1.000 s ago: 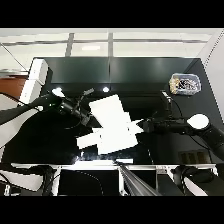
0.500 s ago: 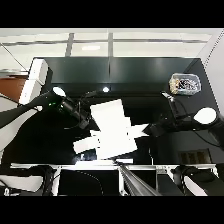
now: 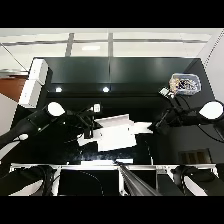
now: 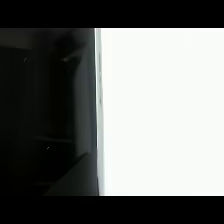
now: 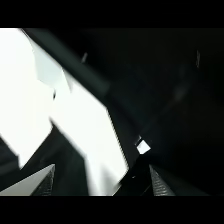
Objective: Fold the box and place the chain.
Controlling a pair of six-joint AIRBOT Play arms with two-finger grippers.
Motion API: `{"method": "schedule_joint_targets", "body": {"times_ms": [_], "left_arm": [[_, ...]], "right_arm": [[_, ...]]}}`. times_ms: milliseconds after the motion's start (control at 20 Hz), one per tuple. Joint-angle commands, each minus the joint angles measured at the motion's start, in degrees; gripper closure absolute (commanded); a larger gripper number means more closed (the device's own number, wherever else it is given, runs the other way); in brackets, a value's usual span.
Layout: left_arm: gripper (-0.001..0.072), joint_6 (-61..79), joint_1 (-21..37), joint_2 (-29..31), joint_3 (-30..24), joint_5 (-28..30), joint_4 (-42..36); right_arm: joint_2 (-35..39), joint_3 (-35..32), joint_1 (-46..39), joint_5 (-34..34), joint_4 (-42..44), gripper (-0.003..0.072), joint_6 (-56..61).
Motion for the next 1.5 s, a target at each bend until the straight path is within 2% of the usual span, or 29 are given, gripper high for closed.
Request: {"method": "schedule_joint_targets", "body": {"times_ms": [0,300,500,800,950,1450], "left_arm": [[0.0682,5.4,-0.7,0.4,-2.9,5.2,0.2],[0.0682,5.4,-0.6,-3.3,1.1,1.0,3.8],[0.0681,5.0,-0.6,-5.4,2.1,-1.9,4.3],[0.0682,5.0,-0.7,-5.5,2.1,-1.8,4.4],[0.0682,5.0,-0.7,-5.6,2.1,-1.8,4.4],[0.0682,5.0,-0.7,-6.0,2.1,-1.9,4.4]], "right_arm": [[-0.3,0.2,4.1,-8.5,3.5,-0.0025,-9.7],[-0.9,-1.0,11.5,-8.9,3.2,-0.0025,-12.3],[-1.0,-6.3,13.4,-9.0,3.0,-0.0025,-16.9],[-1.0,-13.3,15.9,-9.8,3.0,-0.0025,-19.7],[-1.0,-14.2,19.5,-11.3,2.3,-0.0025,-24.7],[-1.4,-14.4,26.2,-16.9,5.2,-0.0025,-24.8]]}}
